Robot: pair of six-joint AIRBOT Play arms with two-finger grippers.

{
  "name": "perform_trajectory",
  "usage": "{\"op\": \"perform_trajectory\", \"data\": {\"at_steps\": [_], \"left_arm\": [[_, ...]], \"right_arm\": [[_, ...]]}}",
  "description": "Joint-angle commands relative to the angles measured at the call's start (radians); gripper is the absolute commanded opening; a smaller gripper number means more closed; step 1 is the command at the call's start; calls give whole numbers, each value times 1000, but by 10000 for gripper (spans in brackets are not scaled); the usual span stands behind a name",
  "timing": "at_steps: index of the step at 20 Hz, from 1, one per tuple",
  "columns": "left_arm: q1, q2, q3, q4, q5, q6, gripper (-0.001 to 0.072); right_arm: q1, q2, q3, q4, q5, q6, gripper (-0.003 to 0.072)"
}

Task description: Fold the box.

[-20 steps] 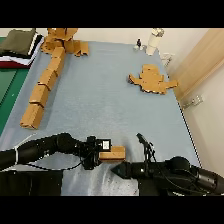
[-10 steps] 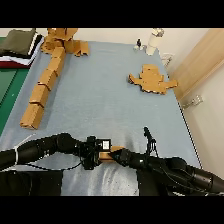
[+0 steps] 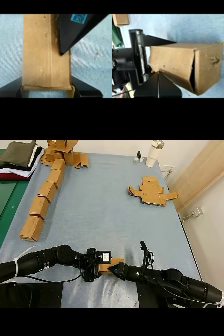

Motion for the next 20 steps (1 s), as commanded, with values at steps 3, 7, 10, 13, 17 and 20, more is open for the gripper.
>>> {"op": "perform_trajectory", "data": {"at_steps": [3,7,10,13,17,20], "left_arm": [[0,1,0,1,0,0,439],[0,1,0,1,0,0,439],[0,1,0,1,0,0,439],[0,1,0,1,0,0,439],[0,1,0,1,0,0,439],[0,1,0,1,0,0,439]], "right_arm": [[1,-20,-1,0,-5,0,1],[1,-20,-1,0,-6,0,0],[1,-21,-1,-3,-13,0,1],[1,-21,-1,-4,-19,0,1],[0,-9,2,-7,-19,0,0],[0,51,10,-37,-37,0,0]]}}
